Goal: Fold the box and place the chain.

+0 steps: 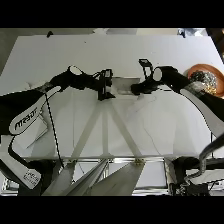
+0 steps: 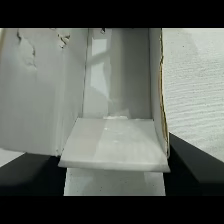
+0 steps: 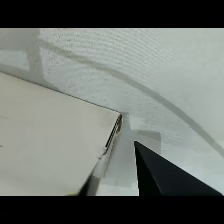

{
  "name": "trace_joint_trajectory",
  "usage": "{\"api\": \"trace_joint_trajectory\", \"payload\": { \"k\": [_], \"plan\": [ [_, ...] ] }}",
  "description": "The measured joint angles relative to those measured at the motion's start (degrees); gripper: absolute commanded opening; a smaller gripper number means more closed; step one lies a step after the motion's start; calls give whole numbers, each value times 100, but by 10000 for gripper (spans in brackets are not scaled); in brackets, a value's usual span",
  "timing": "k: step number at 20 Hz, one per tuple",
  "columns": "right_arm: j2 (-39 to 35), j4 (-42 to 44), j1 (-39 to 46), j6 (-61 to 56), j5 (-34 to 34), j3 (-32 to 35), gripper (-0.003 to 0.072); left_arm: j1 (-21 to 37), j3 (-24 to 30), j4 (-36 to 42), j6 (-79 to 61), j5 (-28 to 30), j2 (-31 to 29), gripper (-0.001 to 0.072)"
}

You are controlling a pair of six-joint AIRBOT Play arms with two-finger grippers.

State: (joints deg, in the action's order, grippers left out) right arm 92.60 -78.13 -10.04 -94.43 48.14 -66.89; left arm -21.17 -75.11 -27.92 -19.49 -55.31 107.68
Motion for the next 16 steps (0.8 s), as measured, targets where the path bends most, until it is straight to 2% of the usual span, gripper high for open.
{"api": "trace_joint_trajectory", "payload": {
  "k": [8,16],
  "plan": [
    [2,-684,-249,-1043,-50,-142,373,0,0,0,2,0,0,421],
    [94,-872,-328,-1506,-26,-197,358,0,0,0,2,0,0,421]
  ]
}}
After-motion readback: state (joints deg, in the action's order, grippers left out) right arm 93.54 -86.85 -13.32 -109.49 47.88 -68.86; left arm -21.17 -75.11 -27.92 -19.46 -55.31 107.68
